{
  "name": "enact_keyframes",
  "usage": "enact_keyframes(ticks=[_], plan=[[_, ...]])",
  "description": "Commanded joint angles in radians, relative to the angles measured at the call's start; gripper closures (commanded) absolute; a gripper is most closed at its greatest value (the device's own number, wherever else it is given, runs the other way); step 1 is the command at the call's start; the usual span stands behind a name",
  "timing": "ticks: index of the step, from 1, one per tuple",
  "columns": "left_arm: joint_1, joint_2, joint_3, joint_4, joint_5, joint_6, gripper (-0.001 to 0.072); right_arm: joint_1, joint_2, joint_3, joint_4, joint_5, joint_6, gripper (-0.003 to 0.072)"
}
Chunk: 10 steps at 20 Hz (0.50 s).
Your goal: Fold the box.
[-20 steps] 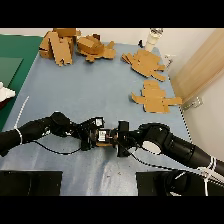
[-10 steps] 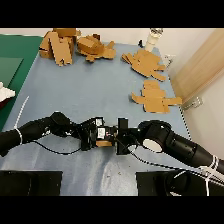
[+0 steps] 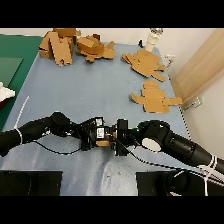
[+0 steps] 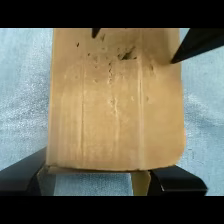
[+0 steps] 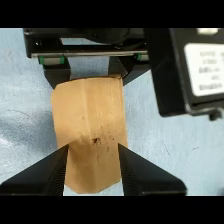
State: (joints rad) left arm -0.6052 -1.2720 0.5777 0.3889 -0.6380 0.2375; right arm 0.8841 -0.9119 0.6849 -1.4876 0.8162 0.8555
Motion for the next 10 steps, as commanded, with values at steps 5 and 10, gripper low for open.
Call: enact_keyframes(ticks=[5,10], plan=[[0.0,0.0,0.001,0.001,0.002,0.0,0.0278,0.001,-0.036,0.001,-0.008,-0.014,0.0,0.0202],[0.0,0.0,0.001,0.001,0.002,0.0,0.0278,0.001,-0.036,0.001,-0.011,-0.014,0.0,0.0204]])
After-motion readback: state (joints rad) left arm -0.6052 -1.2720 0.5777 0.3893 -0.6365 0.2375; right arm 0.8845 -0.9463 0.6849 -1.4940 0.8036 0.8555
